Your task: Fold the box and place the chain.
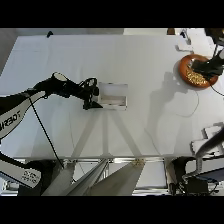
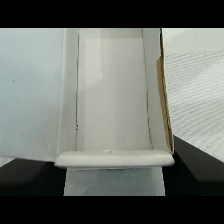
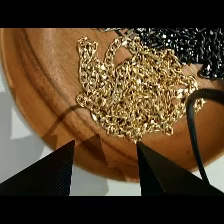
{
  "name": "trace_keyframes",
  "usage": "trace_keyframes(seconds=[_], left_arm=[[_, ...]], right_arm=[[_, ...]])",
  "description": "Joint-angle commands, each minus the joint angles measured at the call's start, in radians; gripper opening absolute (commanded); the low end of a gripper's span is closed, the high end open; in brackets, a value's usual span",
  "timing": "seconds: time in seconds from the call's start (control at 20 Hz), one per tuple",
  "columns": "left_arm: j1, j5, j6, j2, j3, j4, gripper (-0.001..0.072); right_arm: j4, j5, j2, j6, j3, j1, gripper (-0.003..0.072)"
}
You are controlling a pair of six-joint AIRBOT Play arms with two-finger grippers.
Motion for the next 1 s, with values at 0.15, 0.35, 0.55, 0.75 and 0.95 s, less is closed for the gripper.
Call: trace_keyframes(seconds=[0.15,0.35,0.55,0.75,0.95], left_arm=[[0.0,0.0,0.0,0.0,0.0,0.0,0.0175],[0.0,0.0,0.0,0.0,0.0,0.0,0.0175],[0.0,0.0,0.0,0.0,0.0,0.0,0.0175],[0.0,0.0,0.0,0.0,0.0,0.0,0.0175],[0.0,0.0,0.0,0.0,0.0,0.0,0.0175]], right_arm=[[-0.06,-0.071,-0.217,0.081,0.101,-0.01,0.0432],[-0.059,-0.077,-0.247,0.102,0.101,-0.01,0.0263],[-0.058,0.001,-0.235,0.1,0.101,-0.009,0.0012],[-0.065,0.058,-0.154,0.046,0.101,0.011,0.001],[-0.066,0.117,-0.051,0.018,0.101,0.072,0.0009]])
